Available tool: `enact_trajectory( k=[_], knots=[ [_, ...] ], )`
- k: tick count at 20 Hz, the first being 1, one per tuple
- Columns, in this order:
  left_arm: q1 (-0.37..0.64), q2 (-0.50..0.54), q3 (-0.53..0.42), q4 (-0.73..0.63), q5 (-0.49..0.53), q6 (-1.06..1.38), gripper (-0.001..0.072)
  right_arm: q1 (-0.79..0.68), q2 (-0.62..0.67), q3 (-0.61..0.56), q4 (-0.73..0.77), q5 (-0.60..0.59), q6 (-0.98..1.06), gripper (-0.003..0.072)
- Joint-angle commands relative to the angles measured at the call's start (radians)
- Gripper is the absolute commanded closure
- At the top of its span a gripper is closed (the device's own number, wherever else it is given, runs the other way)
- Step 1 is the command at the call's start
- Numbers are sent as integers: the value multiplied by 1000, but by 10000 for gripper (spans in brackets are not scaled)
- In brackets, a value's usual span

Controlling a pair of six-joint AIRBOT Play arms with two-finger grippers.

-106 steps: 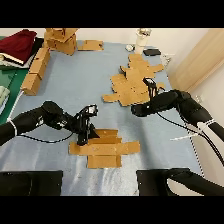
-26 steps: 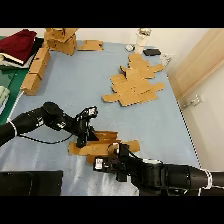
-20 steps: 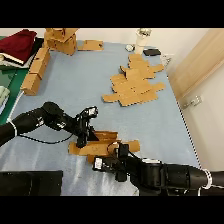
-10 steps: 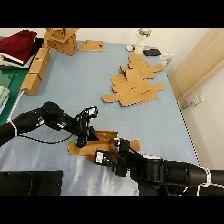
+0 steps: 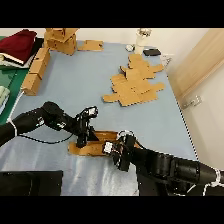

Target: Fold the box.

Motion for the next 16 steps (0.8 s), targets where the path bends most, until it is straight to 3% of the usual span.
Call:
enact_trajectory(
  k=[1, 6, 10, 16],
  knots=[
    [0, 0, 0, 0, 1, 0, 698, -10, 24, -14, -6, 5, 0, -34],
    [0, 0, 0, 0, 1, 0, 698, -63, 30, -14, 33, 35, -94, -34],
    [0, 0, 0, 0, 1, 0, 698, -198, 35, -13, 298, 84, -441, -34],
    [0, 0, 0, 0, 1, 0, 697, -490, 24, -13, 812, 84, -1107, -34]
  ],
)
